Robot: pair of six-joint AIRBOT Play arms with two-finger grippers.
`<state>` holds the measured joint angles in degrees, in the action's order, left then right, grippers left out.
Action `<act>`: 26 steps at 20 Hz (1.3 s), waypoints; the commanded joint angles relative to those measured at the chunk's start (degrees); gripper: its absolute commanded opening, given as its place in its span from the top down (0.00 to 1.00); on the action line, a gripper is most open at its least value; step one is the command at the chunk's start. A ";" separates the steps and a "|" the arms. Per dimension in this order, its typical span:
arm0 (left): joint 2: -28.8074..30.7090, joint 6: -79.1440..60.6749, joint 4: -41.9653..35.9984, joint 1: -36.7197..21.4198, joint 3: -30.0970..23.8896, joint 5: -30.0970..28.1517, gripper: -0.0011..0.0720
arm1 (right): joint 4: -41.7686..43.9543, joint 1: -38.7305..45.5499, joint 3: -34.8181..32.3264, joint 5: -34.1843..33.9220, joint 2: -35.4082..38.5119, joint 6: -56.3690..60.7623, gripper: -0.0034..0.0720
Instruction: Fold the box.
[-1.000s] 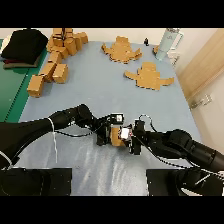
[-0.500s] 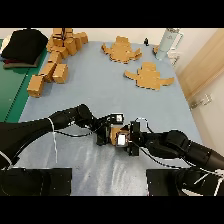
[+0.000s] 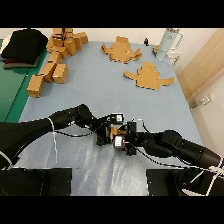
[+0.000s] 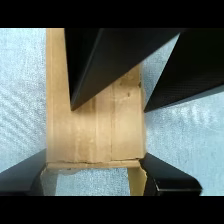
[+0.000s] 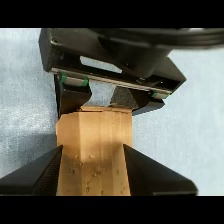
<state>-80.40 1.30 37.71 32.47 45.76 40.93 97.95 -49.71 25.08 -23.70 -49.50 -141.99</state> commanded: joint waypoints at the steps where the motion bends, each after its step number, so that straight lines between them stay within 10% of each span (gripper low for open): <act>1: 0.04 0.00 0.00 -0.04 0.02 0.00 0.43 | 0.00 -0.04 -0.04 0.11 -0.70 -0.22 0.19; 7: 0.04 0.00 0.00 -0.04 0.02 0.00 0.43 | 0.00 -0.04 -0.02 0.26 -0.79 -1.25 0.67; 26: 0.04 0.00 0.00 -0.04 0.02 0.00 0.43 | 0.02 -0.04 -0.02 0.22 3.98 -1.64 0.66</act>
